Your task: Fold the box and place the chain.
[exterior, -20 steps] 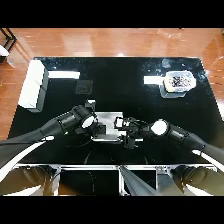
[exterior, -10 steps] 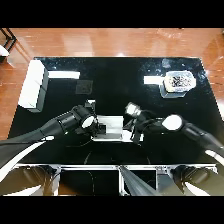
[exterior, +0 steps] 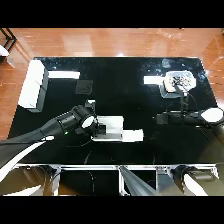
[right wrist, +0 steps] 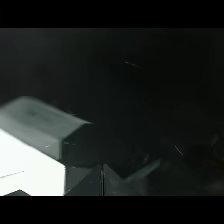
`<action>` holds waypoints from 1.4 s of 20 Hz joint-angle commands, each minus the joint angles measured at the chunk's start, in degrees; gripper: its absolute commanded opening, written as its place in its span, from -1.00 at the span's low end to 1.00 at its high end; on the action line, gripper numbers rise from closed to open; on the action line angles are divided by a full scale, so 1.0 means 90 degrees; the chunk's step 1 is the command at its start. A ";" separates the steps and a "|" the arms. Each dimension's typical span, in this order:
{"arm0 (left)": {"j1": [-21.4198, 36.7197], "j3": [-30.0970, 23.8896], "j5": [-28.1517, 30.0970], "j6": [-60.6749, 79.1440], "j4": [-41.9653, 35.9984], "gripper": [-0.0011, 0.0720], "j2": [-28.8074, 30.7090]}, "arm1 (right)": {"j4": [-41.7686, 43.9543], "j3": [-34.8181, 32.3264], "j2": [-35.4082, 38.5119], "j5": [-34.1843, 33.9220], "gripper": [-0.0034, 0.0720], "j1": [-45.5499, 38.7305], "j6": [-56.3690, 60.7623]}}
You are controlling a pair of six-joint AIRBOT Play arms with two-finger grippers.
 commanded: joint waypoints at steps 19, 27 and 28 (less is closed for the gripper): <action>0.0005 -0.0002 0.0027 0.0002 -0.0027 -0.90 -0.0061 | 0.1991 -0.0262 -0.1977 0.0945 0.57 0.1586 0.0551; 0.0005 -0.0002 0.0022 0.0002 -0.0029 -0.90 -0.0061 | 0.2373 0.0134 -0.1977 0.1224 0.57 0.1588 0.0408; 0.0005 -0.0002 0.0022 0.0002 -0.0029 -0.90 -0.0061 | 0.2455 0.0172 -0.1977 0.1222 0.57 0.1608 0.0408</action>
